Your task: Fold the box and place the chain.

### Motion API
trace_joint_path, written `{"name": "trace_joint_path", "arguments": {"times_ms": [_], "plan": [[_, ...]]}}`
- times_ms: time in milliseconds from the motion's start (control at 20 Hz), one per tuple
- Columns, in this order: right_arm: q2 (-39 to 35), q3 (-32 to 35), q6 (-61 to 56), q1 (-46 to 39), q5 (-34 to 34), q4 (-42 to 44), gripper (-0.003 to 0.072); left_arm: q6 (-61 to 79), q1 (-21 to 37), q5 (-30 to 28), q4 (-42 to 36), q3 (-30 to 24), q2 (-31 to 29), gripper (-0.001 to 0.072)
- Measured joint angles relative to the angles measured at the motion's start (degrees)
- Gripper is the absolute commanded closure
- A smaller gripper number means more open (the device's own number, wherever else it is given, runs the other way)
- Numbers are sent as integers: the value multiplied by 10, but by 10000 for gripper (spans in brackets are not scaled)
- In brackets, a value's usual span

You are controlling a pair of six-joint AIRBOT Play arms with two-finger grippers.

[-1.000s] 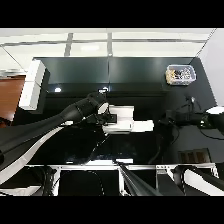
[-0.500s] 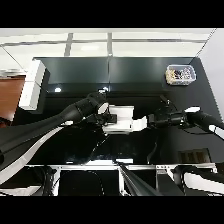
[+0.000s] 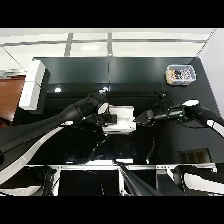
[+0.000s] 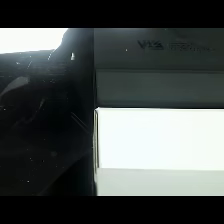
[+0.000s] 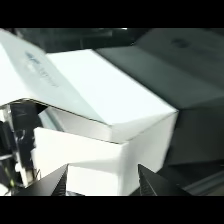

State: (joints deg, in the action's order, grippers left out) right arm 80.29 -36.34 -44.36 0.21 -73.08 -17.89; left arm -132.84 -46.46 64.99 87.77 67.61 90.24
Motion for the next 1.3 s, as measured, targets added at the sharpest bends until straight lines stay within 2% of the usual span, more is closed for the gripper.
{"name": "trace_joint_path", "arguments": {"times_ms": [150,850,950,1300], "plan": [[0,-17,-30,31,3,-19,203,0,0,0,0,0,0,683],[0,-157,-328,173,73,-268,205,0,0,0,0,0,0,683],[0,-168,-384,203,87,-322,360,0,0,0,-1,0,0,683],[0,-183,-588,308,143,-515,364,0,0,0,-2,0,0,682]]}}
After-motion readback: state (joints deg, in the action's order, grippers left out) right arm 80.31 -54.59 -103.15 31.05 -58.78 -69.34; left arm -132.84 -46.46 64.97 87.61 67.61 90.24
